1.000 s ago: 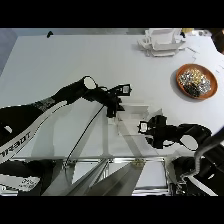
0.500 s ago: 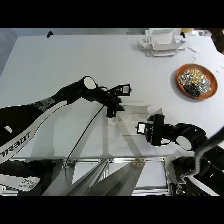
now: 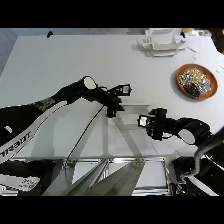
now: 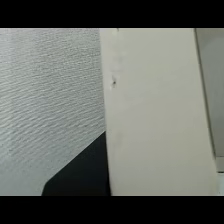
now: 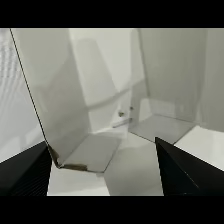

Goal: Fold the box and place the chain.

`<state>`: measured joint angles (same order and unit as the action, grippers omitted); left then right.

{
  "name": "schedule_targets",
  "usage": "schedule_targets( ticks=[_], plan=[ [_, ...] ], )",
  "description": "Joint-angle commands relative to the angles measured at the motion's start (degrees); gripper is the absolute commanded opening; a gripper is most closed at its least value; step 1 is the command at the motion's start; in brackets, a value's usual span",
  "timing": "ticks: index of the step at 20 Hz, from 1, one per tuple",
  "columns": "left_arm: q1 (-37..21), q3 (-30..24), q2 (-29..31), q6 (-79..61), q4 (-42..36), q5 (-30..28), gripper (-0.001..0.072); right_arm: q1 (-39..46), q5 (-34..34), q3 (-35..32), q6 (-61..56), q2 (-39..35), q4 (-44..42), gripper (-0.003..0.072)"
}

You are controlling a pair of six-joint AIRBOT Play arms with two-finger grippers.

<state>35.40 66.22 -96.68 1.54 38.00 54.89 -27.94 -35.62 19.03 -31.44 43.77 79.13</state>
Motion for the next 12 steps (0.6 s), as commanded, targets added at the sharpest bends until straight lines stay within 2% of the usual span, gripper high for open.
schedule_targets(
  ticks=[1,4,8,12],
  plan=[
    [0.02,-0.02,-0.02,-0.04,0.0,-0.02,0.0014,2.49,-0.85,1.33,2.82,0.04,-3.45,0.0689],
    [0.04,-0.02,-0.02,-0.04,0.0,0.0,0.0014,4.87,-0.79,1.33,12.52,0.17,-10.49,0.0688],
    [0.04,-0.02,-0.02,-0.04,0.0,0.0,0.0014,10.1,-1.2,1.57,18.43,0.26,-17.31,0.0688],
    [0.04,-0.02,-0.02,-0.04,0.0,0.0,0.0014,14.29,-2.64,5.16,24.83,5.27,-21.99,0.0688]
  ],
)
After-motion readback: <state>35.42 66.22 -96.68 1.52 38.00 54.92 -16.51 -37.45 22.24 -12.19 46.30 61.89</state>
